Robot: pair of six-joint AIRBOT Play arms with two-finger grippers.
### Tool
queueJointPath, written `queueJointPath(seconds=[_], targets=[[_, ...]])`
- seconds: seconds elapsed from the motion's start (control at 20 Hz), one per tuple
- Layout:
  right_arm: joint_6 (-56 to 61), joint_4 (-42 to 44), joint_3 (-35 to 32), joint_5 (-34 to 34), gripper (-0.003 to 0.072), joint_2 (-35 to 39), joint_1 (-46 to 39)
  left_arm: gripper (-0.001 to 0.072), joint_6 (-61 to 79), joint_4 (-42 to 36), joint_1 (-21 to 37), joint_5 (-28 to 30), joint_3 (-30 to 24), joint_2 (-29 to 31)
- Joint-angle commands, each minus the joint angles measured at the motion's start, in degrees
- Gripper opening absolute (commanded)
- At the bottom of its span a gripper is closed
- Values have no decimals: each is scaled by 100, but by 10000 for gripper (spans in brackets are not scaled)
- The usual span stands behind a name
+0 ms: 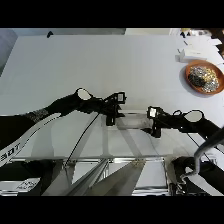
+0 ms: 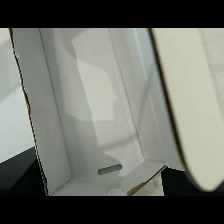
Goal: Fold the box and place the chain.
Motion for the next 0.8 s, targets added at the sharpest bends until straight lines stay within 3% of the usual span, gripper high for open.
queueJointPath(seconds=[0.0,0.25,0.45,0.75], targets=[[-208,146,4,81,683,-66,-37,9,0,2,0,-2,0,-2],[-358,184,4,92,650,-236,-37,9,0,2,0,0,0,-2],[-356,181,4,105,515,-254,-37,9,0,2,0,0,0,-2],[-337,83,4,114,516,-254,-37,9,0,2,0,0,0,-2]])
